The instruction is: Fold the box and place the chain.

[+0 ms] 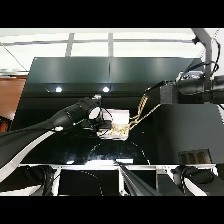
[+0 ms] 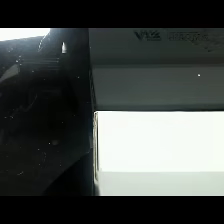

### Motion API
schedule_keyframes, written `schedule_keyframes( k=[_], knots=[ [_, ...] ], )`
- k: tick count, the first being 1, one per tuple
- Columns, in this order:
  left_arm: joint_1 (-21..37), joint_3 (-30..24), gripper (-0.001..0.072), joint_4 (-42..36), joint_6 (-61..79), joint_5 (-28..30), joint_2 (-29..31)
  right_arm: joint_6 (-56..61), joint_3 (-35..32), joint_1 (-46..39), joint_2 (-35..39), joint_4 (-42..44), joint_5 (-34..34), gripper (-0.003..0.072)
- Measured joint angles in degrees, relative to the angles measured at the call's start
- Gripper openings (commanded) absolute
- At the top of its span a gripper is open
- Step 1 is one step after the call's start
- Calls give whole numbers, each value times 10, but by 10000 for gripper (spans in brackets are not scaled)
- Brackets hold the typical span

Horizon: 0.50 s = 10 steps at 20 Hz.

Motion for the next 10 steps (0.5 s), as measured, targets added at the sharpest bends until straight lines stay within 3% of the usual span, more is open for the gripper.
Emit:
schedule_keyframes(
  k=[10],
  knots=[
    [0, 0, 28, 0, 0, -1, 0, -17, 0, 11, 0, 104, -1, 14]
  ],
)
